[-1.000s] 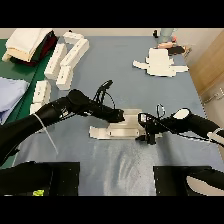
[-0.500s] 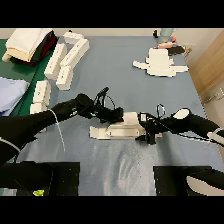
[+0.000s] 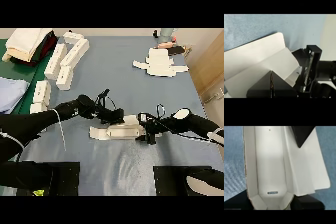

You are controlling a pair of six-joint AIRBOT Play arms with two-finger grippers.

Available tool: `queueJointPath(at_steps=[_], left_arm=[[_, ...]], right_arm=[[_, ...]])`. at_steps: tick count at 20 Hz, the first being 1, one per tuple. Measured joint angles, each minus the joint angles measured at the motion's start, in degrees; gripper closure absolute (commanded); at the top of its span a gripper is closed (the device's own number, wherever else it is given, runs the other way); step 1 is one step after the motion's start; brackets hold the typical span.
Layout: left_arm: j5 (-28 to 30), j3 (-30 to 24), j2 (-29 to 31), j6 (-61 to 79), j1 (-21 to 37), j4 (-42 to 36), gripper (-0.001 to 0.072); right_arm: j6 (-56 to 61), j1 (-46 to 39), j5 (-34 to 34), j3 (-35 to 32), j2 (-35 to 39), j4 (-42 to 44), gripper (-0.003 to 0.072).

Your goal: Fold the box.

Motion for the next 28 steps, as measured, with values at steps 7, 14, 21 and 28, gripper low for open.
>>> queueJointPath(at_steps=[7, 14, 21, 28], left_arm=[[-7.0, 0.2, 17.3, 7.7, 6.5, 4.9, 0.0693], [-11.9, -2.3, 32.6, 17.4, 10.4, 24.3, 0.0692], [-13.2, -13.5, 34.1, 46.5, 12.1, 22.8, 0.0014], [-7.9, -19.6, 27.3, 68.7, 9.8, 15.3, 0.0015]], right_arm=[[0.1, 0.0, 0.0, 0.0, 0.0, 0.0, 0.0177], [0.2, 0.0, 0.0, 0.0, 0.0, 0.0, 0.0177], [0.3, 0.0, 0.0, 0.0, 0.0, 0.0, 0.0177], [0.3, 0.0, 0.0, 0.0, 0.0, 0.0, 0.0177]])
